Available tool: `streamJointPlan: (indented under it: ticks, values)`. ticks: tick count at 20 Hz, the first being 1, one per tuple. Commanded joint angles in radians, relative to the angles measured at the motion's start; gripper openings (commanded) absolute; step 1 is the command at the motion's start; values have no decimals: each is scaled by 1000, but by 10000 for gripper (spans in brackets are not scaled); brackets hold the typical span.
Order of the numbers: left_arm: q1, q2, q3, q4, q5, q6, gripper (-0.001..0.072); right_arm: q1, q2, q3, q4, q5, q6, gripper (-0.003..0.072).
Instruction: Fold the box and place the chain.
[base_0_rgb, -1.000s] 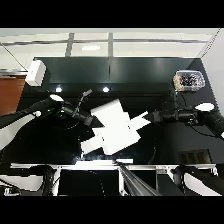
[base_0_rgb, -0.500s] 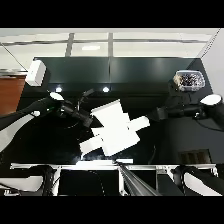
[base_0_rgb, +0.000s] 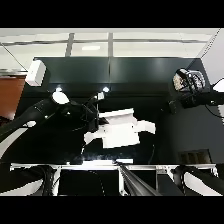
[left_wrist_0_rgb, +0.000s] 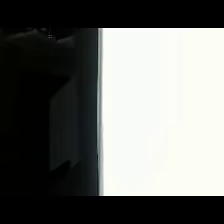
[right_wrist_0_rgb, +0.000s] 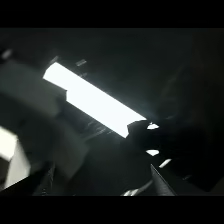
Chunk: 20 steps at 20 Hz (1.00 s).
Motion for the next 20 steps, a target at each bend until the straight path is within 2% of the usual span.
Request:
streamJointPlan:
  ticks: [1, 4, 5, 8, 10, 13, 15, 20]
  values:
    - [-44, -14, 0, 11, 81, 131, 22, -1, 0, 11, -4, -133, 5, 713]
    - [-85, -17, -6, 18, 250, 134, 22, -1, 1, 11, 84, -180, -11, 713]
    - [-94, -17, -6, 19, 274, 134, 22, -1, 4, 11, 101, -160, -56, 713]
    - [-103, -15, -6, 19, 241, 142, 22, -1, 17, -29, 140, -80, -145, 712]
    - [-113, -17, -13, 33, 247, 142, 22, -1, 50, -124, 214, -81, -208, 711]
    - [-113, -19, -43, 42, 248, 142, 23, 0, 129, -295, 423, -109, -420, 711]
    - [-113, -26, -55, 43, 249, 158, 25, 8, 150, -363, 491, -106, -517, 711]
    - [-116, -59, -55, 45, 240, 228, 27, 124, 148, -407, 300, -131, -517, 713]
